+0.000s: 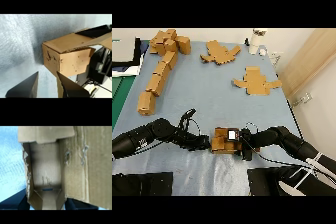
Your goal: Fold the box.
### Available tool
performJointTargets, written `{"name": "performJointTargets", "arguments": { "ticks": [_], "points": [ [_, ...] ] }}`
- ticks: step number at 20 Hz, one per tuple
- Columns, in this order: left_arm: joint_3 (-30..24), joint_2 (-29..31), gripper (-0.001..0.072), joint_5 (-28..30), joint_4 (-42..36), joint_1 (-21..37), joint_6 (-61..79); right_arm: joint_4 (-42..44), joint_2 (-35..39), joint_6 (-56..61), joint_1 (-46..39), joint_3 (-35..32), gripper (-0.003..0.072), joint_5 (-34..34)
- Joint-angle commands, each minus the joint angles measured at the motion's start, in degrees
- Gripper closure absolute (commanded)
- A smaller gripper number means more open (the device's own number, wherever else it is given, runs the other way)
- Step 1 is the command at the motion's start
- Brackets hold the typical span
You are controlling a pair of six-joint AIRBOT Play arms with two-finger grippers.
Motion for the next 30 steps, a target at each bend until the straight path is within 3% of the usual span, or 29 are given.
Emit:
{"name": "performJointTargets", "arguments": {
  "ticks": [1, 15, 19, 23, 27, 30],
  "points": [
    [0.0, 0.0, 0.0335, -0.4, -1.2, 0.0, 0.3, 0.0, 0.0, 0.0, 0.0, 0.0, 0.0171, 0.0],
    [0.2, -1.6, 0.0337, 0.2, -6.4, 0.0, 3.8, 0.0, 0.0, 0.0, 0.0, 0.0, 0.0171, 0.0],
    [0.2, -2.9, 0.0337, 5.6, -7.3, 0.0, 3.1, 0.0, 0.0, 0.0, 0.0, 0.0, 0.0171, 0.0],
    [0.3, -2.9, 0.0336, 6.1, -10.1, 0.0, 3.4, 0.0, 0.0, 0.0, 0.0, 0.0, 0.0171, 0.0],
    [1.4, -2.9, 0.0336, 3.8, -7.2, -1.4, 3.3, 0.0, 0.0, 0.0, 0.0, 0.0, 0.0171, 0.0],
    [3.6, -3.0, 0.0336, 4.6, 3.5, -5.5, -6.4, 0.0, 0.0, 0.0, 0.0, 0.0, 0.0171, 0.0]
  ]
}}
